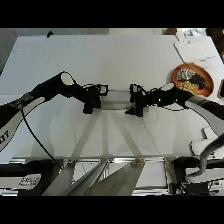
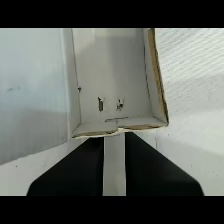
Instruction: Fold the box and place the chain.
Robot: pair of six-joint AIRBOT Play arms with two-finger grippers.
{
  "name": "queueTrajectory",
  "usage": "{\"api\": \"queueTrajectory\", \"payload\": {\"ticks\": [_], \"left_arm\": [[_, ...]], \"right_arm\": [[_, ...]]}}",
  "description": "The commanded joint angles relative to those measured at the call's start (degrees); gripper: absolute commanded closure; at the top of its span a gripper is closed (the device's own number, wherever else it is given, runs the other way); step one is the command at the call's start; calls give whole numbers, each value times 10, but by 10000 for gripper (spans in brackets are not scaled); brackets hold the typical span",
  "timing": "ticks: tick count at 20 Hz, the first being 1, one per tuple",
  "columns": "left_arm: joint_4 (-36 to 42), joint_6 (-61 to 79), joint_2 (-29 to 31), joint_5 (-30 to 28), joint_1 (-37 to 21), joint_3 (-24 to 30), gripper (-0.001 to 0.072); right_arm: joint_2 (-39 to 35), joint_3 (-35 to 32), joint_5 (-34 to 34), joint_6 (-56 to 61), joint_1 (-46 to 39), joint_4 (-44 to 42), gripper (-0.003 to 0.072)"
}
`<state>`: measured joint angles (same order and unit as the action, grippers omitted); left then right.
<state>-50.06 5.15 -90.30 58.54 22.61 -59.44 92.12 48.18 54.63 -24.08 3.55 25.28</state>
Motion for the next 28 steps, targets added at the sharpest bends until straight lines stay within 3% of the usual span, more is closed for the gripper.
{"api": "queueTrajectory", "payload": {"ticks": [1, 6, 7, 9, 11, 12, 14, 15, 16, 20, 28], "left_arm": [[10, 0, -7, -1, 0, 0, 577], [56, -1, -7, -7, 0, 0, 546], [62, -4, -7, -7, 0, 0, 508], [66, -7, -7, -7, 0, 0, 253], [67, -7, -7, -5, 0, 0, 232], [67, -7, -7, -4, 0, 0, 247], [67, -7, -7, 7, 0, 0, 473], [66, -7, -7, 15, 0, 0, 645], [65, -7, -7, 21, 0, 0, 697], [47, -42, 14, 23, -9, 0, 702], [-89, -231, 83, 44, -52, 0, 703]], "right_arm": [[0, 1, 0, 0, 0, 0, 194], [0, 1, 0, 0, 0, 0, 194], [0, 1, 0, 0, 0, 0, 194], [0, 1, 0, 0, 0, 0, 194], [0, 1, 0, 0, 0, 0, 194], [0, 1, 0, 0, 0, 0, 194], [0, 1, 0, 0, 0, 0, 194], [0, 1, 0, 0, 0, 0, 194], [0, 1, 0, 0, 0, 0, 194], [0, 1, 0, 0, 0, 0, 194], [0, 1, 0, 0, 0, 0, 194]]}}
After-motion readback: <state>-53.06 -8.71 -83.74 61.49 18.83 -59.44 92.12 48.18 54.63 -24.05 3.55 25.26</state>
